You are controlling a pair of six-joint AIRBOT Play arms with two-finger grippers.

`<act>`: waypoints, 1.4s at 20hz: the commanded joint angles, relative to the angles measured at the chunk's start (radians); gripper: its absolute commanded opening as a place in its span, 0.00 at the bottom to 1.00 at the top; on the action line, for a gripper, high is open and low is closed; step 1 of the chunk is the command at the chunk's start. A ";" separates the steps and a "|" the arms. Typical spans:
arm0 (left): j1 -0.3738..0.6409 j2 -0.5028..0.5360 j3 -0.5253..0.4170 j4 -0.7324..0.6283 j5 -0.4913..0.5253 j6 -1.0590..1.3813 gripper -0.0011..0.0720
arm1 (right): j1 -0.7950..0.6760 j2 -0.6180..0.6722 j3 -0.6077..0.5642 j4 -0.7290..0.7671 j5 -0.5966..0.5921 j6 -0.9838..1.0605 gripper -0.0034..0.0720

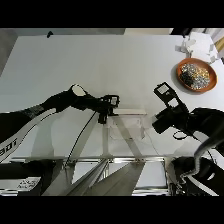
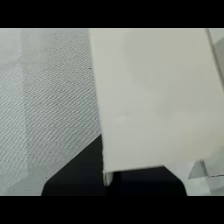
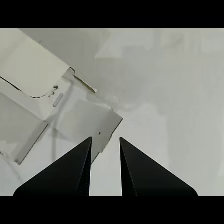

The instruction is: Fold the box and place the chain.

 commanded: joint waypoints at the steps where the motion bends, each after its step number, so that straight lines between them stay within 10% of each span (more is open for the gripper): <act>1: 0.000 -0.004 0.001 0.006 0.001 -0.002 0.02 | 0.000 0.001 0.000 0.000 0.000 0.000 0.31; 4: 0.001 -0.004 0.001 0.006 0.001 -0.006 0.03 | 0.000 0.001 0.000 0.000 0.000 0.000 0.27; 6: 0.002 -0.004 0.001 0.006 0.000 -0.009 0.03 | 0.000 0.001 0.000 0.010 0.006 -0.005 0.07; 23: 0.000 -0.004 0.001 0.006 -0.007 -0.008 0.03 | -0.032 0.018 -0.092 0.383 0.037 -0.772 0.14; 25: 0.000 -0.004 0.001 0.006 -0.007 -0.008 0.03 | 0.041 0.111 -0.203 0.313 -0.086 -0.858 0.40; 27: 0.000 -0.004 0.001 0.006 -0.007 -0.008 0.03 | 0.121 0.182 -0.316 0.240 -0.244 -0.873 0.97; 28: 0.000 -0.004 0.001 0.006 -0.007 -0.008 0.03 | 0.164 0.200 -0.374 0.217 -0.339 -0.874 0.98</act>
